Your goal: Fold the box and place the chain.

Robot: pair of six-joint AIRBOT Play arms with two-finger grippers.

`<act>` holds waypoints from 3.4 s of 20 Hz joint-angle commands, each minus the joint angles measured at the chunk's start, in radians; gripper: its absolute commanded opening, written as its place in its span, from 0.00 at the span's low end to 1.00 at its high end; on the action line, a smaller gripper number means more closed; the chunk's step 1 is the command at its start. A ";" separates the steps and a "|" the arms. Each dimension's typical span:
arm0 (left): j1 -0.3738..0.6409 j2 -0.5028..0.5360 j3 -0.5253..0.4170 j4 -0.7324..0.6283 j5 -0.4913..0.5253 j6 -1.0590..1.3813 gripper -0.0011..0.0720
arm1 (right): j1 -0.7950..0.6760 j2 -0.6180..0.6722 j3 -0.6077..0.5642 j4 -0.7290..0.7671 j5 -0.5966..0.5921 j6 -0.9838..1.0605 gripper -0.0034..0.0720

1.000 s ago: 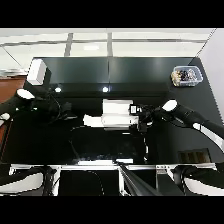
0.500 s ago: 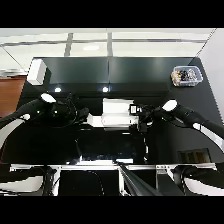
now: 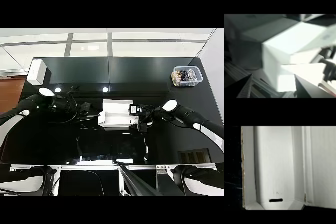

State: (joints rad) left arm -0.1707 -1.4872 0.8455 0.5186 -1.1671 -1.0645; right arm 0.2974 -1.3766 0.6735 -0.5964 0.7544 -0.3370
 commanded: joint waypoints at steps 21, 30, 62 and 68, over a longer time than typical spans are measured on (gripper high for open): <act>-0.264 -0.001 0.215 0.388 0.072 -0.471 0.64 | 0.001 0.000 0.000 0.000 0.000 0.000 0.26; -0.322 -0.001 0.215 0.418 0.109 -0.520 0.56 | 0.001 0.000 0.000 0.001 -0.001 0.000 0.26; -0.644 -0.119 0.409 1.069 0.007 -1.376 0.47 | 0.001 0.000 0.000 0.001 -0.003 0.001 0.26; -0.636 -0.142 0.410 1.036 -0.010 -1.375 0.12 | 0.001 0.000 0.000 0.001 -0.003 0.001 0.26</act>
State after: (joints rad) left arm -0.8082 -1.6218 1.2541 1.5734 -1.1858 -2.4336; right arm 0.2974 -1.3766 0.6735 -0.5953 0.7513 -0.3363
